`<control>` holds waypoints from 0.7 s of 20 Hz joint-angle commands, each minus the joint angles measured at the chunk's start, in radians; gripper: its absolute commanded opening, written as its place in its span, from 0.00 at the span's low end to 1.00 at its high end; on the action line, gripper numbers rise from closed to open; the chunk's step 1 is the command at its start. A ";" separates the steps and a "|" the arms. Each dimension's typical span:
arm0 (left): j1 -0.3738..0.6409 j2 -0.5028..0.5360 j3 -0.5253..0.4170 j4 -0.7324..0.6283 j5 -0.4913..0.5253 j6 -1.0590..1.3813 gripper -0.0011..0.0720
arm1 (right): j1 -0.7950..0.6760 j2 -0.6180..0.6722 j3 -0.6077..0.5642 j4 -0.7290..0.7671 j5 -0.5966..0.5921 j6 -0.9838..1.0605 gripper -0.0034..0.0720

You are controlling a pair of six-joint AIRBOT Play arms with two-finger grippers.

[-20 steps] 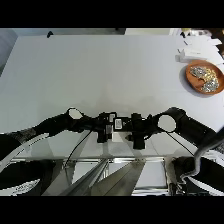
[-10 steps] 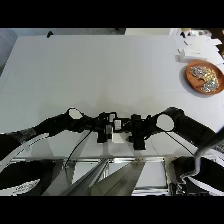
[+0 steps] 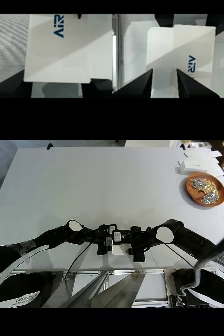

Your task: Fold the box and place the chain.

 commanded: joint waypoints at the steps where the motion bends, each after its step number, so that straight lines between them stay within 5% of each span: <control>1: 0.001 0.001 0.000 0.000 0.000 0.000 0.17 | 0.001 -0.001 0.000 -0.008 -0.015 0.000 0.50; 14: 0.001 0.001 0.000 0.000 0.000 0.000 0.17 | 0.001 -0.001 0.000 -0.013 -0.022 0.001 0.50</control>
